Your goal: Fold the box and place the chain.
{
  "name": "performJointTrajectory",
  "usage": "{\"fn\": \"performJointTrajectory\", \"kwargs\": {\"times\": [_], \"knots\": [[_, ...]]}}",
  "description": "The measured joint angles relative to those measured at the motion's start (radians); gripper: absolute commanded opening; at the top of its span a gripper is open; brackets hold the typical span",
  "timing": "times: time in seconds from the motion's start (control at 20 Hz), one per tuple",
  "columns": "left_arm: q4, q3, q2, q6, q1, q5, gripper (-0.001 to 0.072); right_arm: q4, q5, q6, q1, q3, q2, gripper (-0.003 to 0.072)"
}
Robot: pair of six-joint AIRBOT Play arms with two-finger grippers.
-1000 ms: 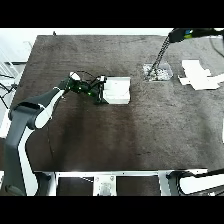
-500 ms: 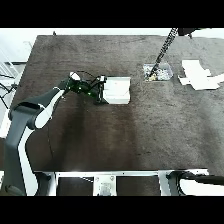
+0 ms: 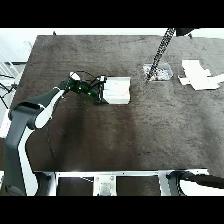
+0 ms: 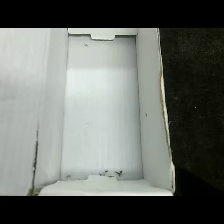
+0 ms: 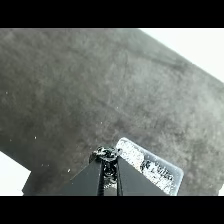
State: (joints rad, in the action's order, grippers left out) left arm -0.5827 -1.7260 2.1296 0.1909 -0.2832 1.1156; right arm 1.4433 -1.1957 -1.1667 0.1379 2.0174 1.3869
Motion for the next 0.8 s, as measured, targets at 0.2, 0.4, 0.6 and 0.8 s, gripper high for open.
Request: {"fn": "performJointTrajectory", "kwargs": {"times": [0.2,0.4,0.6,0.8], "knots": [[0.000,0.000,0.000,0.000,0.000,0.000,0.0626,0.037,0.010,0.000,0.002,0.000,-0.039,0.0003],[0.000,0.000,0.000,0.000,0.000,0.000,0.0625,0.065,-0.032,-0.001,0.003,-0.012,-0.056,0.0004],[0.000,0.000,0.000,0.000,0.000,0.000,0.0626,0.078,-0.074,-0.015,0.003,-0.060,-0.061,0.0004],[0.000,0.000,0.000,0.000,0.000,0.000,0.0626,0.085,-0.116,-0.029,0.002,-0.193,-0.063,0.0003]]}}
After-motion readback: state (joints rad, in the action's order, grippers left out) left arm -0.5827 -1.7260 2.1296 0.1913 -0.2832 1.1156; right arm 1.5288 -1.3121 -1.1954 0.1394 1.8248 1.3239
